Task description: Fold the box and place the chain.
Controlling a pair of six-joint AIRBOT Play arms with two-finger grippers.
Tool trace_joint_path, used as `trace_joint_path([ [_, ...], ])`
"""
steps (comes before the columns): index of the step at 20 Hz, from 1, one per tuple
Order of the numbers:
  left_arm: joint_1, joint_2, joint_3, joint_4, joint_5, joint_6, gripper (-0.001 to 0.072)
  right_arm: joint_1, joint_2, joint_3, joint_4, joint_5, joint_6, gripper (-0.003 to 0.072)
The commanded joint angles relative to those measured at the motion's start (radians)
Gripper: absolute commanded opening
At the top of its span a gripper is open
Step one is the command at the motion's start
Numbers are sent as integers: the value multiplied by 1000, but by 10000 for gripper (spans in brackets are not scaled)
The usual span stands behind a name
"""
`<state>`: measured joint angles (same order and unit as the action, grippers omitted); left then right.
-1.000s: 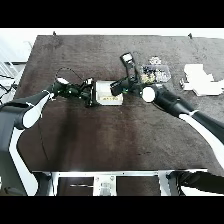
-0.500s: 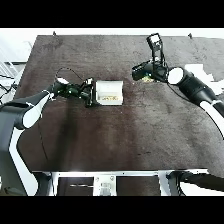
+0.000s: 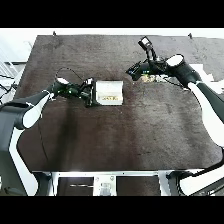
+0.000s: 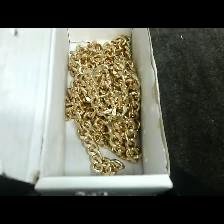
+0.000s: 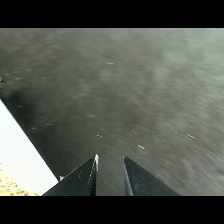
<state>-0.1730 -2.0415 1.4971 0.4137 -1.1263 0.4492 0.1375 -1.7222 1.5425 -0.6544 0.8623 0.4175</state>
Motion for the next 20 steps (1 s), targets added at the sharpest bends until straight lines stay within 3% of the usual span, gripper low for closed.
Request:
trace_joint_path([
  [1, -1, 0, 0, 0, 0, 0, 471, -3, -111, 93, 93, 189, -98, 189],
  [14, -1, 0, 0, 0, 0, 0, 471, 99, -126, 97, -13, 397, -82, 191],
  [20, -1, 0, 1, 0, 0, 0, 471, 115, -126, 97, -20, 412, -86, 222],
])
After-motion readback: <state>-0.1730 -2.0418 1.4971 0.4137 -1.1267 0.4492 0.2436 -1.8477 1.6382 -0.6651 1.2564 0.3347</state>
